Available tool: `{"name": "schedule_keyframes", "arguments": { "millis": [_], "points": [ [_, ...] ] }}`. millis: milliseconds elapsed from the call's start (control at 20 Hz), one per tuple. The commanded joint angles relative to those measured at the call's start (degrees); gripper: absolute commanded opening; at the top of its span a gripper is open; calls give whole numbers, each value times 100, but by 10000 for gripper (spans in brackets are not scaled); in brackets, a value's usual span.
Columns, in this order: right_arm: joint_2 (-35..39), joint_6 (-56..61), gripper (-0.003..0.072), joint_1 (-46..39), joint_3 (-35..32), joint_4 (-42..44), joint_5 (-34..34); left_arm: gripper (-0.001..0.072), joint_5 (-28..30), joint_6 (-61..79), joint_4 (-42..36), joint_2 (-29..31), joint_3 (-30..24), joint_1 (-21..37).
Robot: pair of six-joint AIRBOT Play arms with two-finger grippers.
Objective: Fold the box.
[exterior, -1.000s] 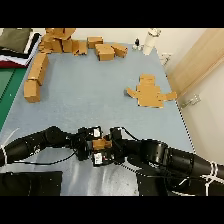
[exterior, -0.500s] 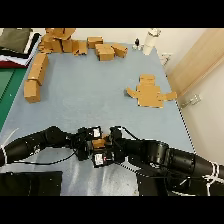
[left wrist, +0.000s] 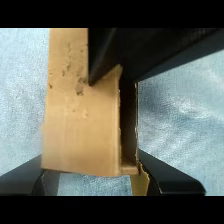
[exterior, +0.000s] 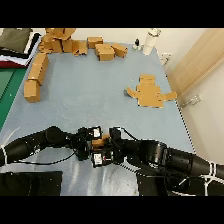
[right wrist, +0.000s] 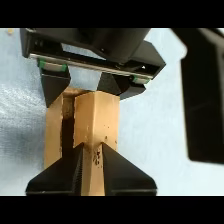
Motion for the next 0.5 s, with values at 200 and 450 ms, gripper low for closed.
{"name": "schedule_keyframes", "arguments": {
  "millis": [200,450],
  "points": [
    [-7,-4,175,2,-160,498,-72,370,0,0,2,-4,4,4],
    [0,-4,182,2,-157,619,-168,370,0,0,2,-4,4,4]
  ]
}}
